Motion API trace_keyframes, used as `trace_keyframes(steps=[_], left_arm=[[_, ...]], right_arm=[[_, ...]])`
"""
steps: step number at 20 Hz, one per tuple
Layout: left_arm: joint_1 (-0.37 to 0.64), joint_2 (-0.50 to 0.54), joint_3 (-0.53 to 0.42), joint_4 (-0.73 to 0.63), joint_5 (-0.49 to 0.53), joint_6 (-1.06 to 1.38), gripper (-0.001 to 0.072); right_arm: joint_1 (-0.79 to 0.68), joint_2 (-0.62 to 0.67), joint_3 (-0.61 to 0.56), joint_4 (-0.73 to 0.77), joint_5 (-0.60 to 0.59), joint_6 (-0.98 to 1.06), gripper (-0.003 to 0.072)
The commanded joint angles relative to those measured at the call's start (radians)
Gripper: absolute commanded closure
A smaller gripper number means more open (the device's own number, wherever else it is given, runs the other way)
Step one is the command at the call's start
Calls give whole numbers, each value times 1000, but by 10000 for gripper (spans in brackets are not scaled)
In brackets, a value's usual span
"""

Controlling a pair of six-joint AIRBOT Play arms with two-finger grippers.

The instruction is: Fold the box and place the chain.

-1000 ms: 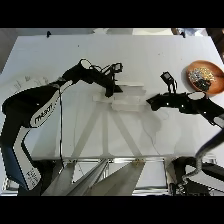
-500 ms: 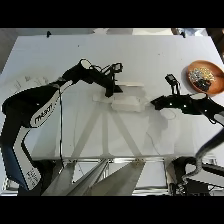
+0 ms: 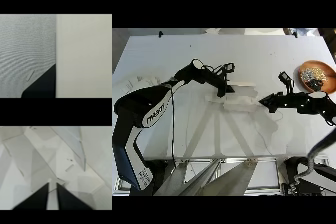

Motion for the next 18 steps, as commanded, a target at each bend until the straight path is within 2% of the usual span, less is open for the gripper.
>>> trace_keyframes(steps=[1, 3, 4, 5, 6, 10, 13, 16, 18], left_arm=[[0, -1, 0, 0, 0, 0, 703], [0, -1, 0, 0, 0, 0, 703], [0, -1, 0, 0, 0, 0, 703], [0, -1, 0, 0, 0, 0, 703], [0, -1, 0, 0, 0, 0, 703], [0, -1, 0, 0, 0, 0, 703], [0, -1, 0, 0, 0, 0, 703], [0, -1, 0, 0, 0, 0, 703], [0, -1, 0, 0, 1, 0, 703]], right_arm=[[-1, 58, 1, -54, 95, -57, 364], [-1, 79, 1, -85, 115, -58, 303], [-1, 81, 1, -87, 118, -58, 196], [-1, 81, 1, -81, 111, -66, 12], [-1, 81, 1, -66, 102, -86, -24], [-1, 82, 1, -70, 101, -85, -23], [-2, 85, 1, -134, 96, -87, -23], [38, 85, -9, -203, 10, -70, -23], [74, 85, -27, -209, -76, -155, -23]])
